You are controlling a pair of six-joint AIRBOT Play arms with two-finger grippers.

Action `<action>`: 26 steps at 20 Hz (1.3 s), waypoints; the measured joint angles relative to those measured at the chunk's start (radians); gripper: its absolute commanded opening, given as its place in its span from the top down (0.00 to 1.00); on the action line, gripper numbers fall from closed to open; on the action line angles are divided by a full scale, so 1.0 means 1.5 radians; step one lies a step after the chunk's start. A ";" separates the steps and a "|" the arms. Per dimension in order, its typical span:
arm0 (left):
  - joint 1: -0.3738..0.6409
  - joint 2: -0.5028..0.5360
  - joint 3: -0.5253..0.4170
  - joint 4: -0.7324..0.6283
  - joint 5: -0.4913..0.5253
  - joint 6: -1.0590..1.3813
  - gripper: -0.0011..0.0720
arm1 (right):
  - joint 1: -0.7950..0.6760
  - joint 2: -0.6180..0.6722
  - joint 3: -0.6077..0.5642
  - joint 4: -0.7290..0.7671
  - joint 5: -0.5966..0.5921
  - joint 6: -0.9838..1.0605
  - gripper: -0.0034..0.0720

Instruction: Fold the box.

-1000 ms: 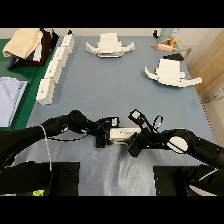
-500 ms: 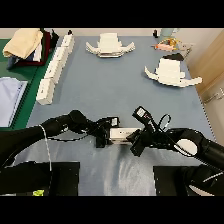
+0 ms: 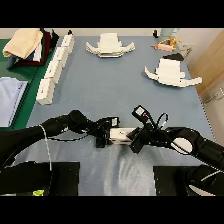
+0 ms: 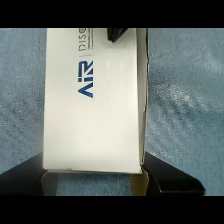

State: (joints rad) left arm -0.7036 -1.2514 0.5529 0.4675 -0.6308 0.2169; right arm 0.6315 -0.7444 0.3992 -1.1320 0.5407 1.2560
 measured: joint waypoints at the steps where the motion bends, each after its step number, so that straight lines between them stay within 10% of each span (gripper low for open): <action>1: 0.000 0.000 0.000 0.000 0.000 0.000 0.42 | -0.001 -0.006 -0.004 0.010 0.000 -0.005 0.95; 26: 0.000 0.000 0.000 -0.001 -0.001 -0.002 0.42 | -0.001 0.042 -0.036 0.025 -0.037 -0.030 0.95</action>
State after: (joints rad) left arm -0.7036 -1.2514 0.5529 0.4656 -0.6315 0.2134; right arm 0.6296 -0.6811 0.3447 -1.0950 0.4858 1.2106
